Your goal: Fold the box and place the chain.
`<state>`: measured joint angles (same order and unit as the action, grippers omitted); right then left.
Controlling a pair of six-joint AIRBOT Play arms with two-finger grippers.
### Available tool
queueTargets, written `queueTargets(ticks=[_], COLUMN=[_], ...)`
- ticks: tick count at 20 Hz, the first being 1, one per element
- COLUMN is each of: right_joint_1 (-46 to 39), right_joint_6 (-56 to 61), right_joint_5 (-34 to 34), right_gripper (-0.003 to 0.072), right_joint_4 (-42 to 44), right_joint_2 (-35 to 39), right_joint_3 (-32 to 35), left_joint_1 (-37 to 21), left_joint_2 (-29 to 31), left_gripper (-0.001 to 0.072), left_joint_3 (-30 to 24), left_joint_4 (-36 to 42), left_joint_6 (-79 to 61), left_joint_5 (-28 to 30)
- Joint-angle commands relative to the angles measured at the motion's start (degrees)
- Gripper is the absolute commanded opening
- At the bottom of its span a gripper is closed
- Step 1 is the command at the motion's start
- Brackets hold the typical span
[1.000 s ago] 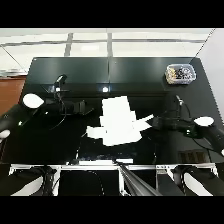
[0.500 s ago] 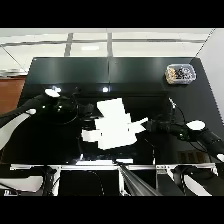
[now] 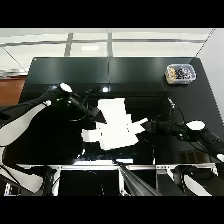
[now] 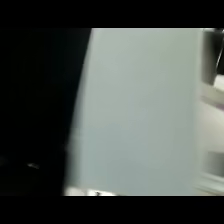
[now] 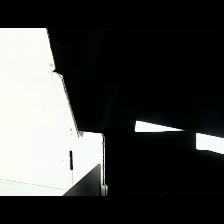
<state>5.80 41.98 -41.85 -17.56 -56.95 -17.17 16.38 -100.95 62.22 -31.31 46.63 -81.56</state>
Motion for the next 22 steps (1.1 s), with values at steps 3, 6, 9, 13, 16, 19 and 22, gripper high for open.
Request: queueTargets(ticks=[3, 6, 9, 13, 16, 19, 22], right_joint_1=[-0.6, -3.4, -4.7, -4.7, -4.4, -0.8, 4.7], right_joint_6=[-3.0, -2.4, -2.3, -2.3, -3.6, -19.9, -26.2], right_joint_5=[-1.1, -11.8, -21.7, -17.6, -11.8, -13.6, -13.1], right_gripper=[0.0646, 0.0717, 0.0717, 0.0716, 0.0716, 0.0716, 0.0716], right_joint_4=[-2.8, -13.0, -22.6, -23.1, -19.5, -23.8, -31.2], right_joint_2=[0.0, 0.0, 0.0, 0.0, 0.0, 0.0, 0.0], right_joint_3=[-2.0, -11.3, -20.4, -22.9, -22.9, -22.4, -22.4], left_joint_1=[0.3, 0.1, 1.4, 4.5, 5.7, 7.6, 10.5], left_joint_2=[-1.1, 0.5, 7.0, 24.3, 29.3, 28.1, 27.0], left_gripper=[0.0026, 0.0022, 0.0021, 0.0026, 0.0025, 0.0023, 0.0025], left_joint_3=[4.3, 5.2, 3.1, -13.7, -20.8, -20.9, -20.8], left_joint_4=[-2.8, -3.0, -6.0, -1.7, -1.7, -2.2, -3.2], left_joint_6=[-4.0, -3.8, -5.0, -20.7, -43.7, -49.4, -56.3], left_joint_5=[-1.5, -1.1, 1.2, 28.1, 36.9, 39.0, 39.6])
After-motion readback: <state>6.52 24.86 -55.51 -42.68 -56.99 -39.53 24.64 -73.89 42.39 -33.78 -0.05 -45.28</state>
